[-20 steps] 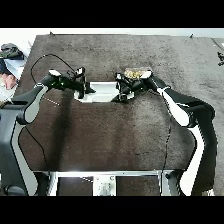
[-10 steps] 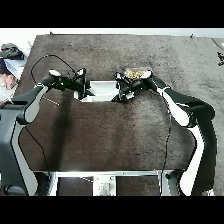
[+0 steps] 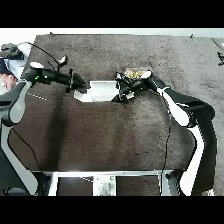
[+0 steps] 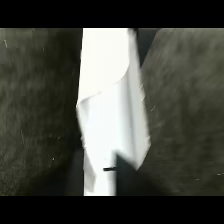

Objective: Fold the box and place the chain.

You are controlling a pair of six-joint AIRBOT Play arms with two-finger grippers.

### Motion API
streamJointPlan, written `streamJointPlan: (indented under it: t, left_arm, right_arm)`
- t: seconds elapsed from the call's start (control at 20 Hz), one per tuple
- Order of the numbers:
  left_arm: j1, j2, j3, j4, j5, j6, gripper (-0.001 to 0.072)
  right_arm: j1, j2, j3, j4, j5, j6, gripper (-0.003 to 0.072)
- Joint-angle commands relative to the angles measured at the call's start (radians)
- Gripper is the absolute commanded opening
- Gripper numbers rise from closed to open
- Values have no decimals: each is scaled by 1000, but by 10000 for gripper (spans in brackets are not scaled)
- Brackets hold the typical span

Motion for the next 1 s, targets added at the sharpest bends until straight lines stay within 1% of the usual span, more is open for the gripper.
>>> streamJointPlan:
  t: [0.0,0.05,0.15,0.25,0.35,0.5,0.55,0.65,0.75,0.8,0.95]
  left_arm:
    - [15,65,-4,-16,-91,-55,5]
    - [8,92,-13,-14,-75,-59,5]
    - [-10,165,-64,-14,-25,-58,5]
    - [-35,245,-163,-13,55,-47,5]
    - [-73,303,-283,-13,164,-33,5]
    - [-151,296,-390,-13,227,-45,6]
    - [-175,295,-414,-13,264,-46,6]
    - [-217,281,-423,-16,349,-84,7]
    - [-236,269,-422,-26,432,-89,9]
    - [-237,256,-404,-32,467,-90,9]
    - [-235,205,-287,-34,502,-135,9]
  right_arm:
    - [0,0,1,1,3,0,322]
    - [0,0,1,1,3,0,322]
    - [0,0,1,1,3,0,322]
    - [0,0,1,1,3,0,322]
    - [0,0,1,1,3,0,322]
    - [0,0,1,1,3,0,322]
    - [0,0,1,1,3,0,322]
    - [0,0,1,1,3,0,322]
    - [0,0,1,1,3,0,322]
    - [0,0,1,1,3,0,322]
    - [0,0,1,1,3,0,322]
